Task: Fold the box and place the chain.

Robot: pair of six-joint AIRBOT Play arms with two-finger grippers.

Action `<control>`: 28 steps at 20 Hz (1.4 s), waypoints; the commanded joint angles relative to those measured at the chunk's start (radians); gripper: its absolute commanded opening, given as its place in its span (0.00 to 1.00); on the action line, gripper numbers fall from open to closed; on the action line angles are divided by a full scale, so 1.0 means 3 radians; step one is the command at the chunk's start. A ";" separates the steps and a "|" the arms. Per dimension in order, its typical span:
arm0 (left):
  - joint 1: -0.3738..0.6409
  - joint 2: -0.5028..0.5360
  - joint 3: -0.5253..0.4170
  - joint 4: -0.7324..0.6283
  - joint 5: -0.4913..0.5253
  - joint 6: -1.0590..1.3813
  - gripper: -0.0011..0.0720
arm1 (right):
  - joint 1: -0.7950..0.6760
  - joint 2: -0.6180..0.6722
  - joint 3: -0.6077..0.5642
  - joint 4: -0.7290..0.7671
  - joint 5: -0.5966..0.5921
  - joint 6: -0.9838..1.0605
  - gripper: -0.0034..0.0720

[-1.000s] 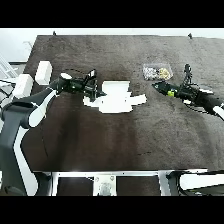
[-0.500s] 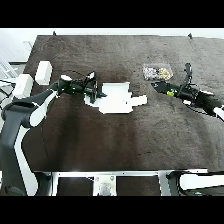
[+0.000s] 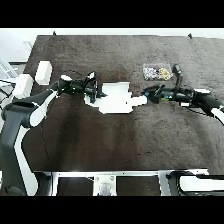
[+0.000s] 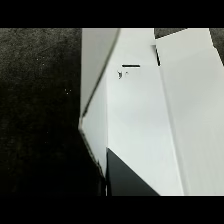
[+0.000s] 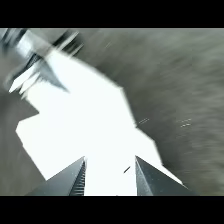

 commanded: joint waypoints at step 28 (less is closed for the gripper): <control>-0.0003 0.0000 0.0000 0.0023 0.0075 0.0005 0.05 | 0.1073 0.0173 -0.0043 -0.1568 -0.0969 -0.0215 0.62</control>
